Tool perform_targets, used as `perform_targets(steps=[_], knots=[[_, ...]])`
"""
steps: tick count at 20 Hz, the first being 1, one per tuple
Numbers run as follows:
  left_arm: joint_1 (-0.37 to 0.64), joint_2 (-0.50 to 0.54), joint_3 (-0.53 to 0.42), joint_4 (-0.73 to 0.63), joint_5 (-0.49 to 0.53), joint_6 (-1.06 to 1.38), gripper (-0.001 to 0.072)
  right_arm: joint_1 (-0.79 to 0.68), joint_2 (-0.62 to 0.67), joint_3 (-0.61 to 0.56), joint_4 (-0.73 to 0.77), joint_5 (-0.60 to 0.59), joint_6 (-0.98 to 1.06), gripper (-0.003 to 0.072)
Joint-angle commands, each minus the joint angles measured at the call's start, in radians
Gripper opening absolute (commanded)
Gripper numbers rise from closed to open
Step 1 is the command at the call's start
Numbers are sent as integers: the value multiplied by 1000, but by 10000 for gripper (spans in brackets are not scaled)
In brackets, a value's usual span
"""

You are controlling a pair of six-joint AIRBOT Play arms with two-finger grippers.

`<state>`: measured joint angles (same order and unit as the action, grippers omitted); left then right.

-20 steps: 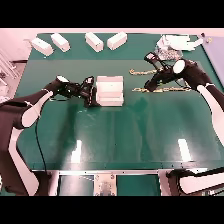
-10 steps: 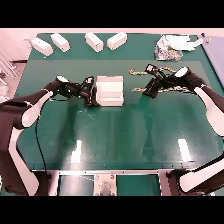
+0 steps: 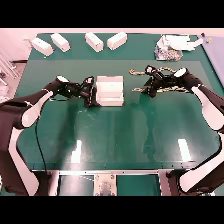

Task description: Fold the box and place the chain.

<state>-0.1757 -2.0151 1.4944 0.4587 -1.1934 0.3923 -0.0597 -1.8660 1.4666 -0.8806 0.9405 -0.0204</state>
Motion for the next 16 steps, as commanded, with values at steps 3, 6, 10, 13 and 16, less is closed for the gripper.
perform_targets(steps=[3,6,10,13,16], knots=[[0,0,0,0,0,0,534,-2,-48,51,-4,57,-18,253],[0,0,0,0,0,0,534,-3,-56,50,-21,71,-14,62],[0,0,0,0,0,0,534,-2,-44,58,-10,90,17,3],[0,0,0,0,0,0,534,-2,4,83,70,131,39,1],[0,0,0,0,0,0,534,8,110,82,93,131,55,1]])
